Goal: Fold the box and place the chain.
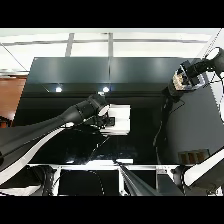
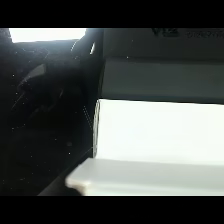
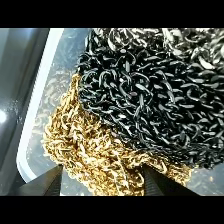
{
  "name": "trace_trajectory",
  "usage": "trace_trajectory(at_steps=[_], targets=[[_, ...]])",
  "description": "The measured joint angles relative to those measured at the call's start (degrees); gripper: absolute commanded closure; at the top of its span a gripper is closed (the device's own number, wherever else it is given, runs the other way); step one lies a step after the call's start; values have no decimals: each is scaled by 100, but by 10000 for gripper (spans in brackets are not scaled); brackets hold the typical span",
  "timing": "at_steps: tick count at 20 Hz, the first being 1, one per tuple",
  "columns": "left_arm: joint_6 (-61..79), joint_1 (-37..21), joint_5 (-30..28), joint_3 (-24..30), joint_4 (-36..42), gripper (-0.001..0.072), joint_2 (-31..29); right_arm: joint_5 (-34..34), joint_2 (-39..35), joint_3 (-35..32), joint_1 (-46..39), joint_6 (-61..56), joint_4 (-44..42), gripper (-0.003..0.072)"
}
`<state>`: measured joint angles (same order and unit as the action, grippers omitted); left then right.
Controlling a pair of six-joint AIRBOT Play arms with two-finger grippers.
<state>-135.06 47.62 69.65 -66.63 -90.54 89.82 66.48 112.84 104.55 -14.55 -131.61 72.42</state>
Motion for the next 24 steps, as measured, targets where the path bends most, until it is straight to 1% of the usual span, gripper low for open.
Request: trace_trajectory(at_steps=[1,2,3,4,8,12,17,21,24], targets=[[0,0,2,0,0,681,0,-20,20,2,-2,20,-13,223],[0,0,0,0,0,681,0,-35,37,0,0,52,-20,319],[0,0,2,0,0,681,0,-37,46,-2,0,111,-26,603],[0,0,2,0,0,681,0,-42,48,0,-2,208,-48,671],[0,0,2,0,0,681,0,94,-107,35,-42,977,-313,672],[0,0,0,0,0,680,0,297,-632,214,-103,1989,-485,673],[-9,0,-2,0,-2,681,0,476,-1729,334,-186,2839,-590,674],[-15,0,-4,0,-2,680,0,481,-2614,363,-216,3178,-619,676],[-26,0,-7,0,-2,681,0,439,-3134,400,-227,3289,-627,676]])
